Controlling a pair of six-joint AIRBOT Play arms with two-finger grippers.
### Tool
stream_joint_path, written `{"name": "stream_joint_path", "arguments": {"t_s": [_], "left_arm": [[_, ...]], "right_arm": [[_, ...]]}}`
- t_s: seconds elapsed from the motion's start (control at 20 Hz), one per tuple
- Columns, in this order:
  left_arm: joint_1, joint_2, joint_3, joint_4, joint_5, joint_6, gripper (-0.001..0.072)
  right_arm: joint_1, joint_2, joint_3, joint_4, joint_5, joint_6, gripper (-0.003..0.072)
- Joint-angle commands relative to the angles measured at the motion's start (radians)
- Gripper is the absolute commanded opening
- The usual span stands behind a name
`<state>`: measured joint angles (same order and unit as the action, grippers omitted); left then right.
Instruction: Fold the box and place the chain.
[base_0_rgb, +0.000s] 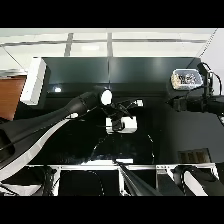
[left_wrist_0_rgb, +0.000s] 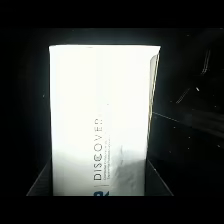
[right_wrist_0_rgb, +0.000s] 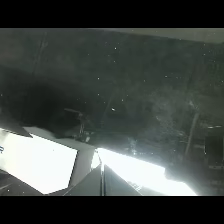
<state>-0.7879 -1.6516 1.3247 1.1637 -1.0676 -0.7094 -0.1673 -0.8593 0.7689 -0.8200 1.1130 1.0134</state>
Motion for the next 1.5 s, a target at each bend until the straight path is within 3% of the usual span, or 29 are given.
{"name": "stream_joint_path", "arguments": {"t_s": [0.0, 0.15, 0.25, 0.4, 0.55, 0.65, 0.85, 1.0, 1.15, 1.3, 1.45], "left_arm": [[0.021, 0.039, 0.051, 0.197, -0.102, -0.290, 0.0386], [0.128, 0.171, 0.051, 0.359, -0.285, -0.602, 0.0386], [0.234, 0.278, 0.007, 0.378, -0.380, -0.729, 0.0386], [0.458, 0.453, -0.183, 0.380, -0.379, -0.819, 0.0386], [0.737, 0.546, -0.380, 0.376, -0.368, -0.867, 0.0386], [0.910, 0.569, -0.442, 0.372, -0.349, -0.846, 0.0386], [1.189, 0.573, -0.448, 0.315, -0.257, -0.689, 0.0387], [1.289, 0.572, -0.448, 0.309, -0.132, -0.566, 0.0387], [1.308, 0.539, -0.447, 0.283, -0.040, -0.414, 0.0387], [1.334, 0.472, -0.431, 0.289, -0.035, -0.367, 0.0387], [1.377, 0.410, -0.401, 0.188, -0.037, -0.269, 0.0387]], "right_arm": [[0.000, 0.001, 0.000, -0.002, 0.001, 0.000, 0.0023], [0.000, 0.001, 0.000, -0.001, 0.001, 0.000, 0.0023], [0.000, 0.001, 0.000, -0.002, 0.001, 0.000, 0.0023], [0.000, 0.001, 0.000, -0.002, 0.001, 0.000, 0.0023], [0.000, 0.001, 0.000, -0.002, 0.000, 0.000, 0.0023], [0.000, 0.001, 0.000, -0.002, -0.002, 0.000, 0.0023], [0.000, 0.001, 0.000, -0.003, -0.012, 0.000, 0.0023], [0.000, 0.001, 0.000, -0.003, -0.030, 0.000, 0.0023], [0.000, 0.001, 0.000, -0.003, -0.039, 0.000, 0.0023], [0.000, 0.001, 0.000, -0.002, -0.041, 0.001, 0.0023], [0.000, 0.001, 0.000, -0.002, -0.053, 0.001, 0.0022]]}}
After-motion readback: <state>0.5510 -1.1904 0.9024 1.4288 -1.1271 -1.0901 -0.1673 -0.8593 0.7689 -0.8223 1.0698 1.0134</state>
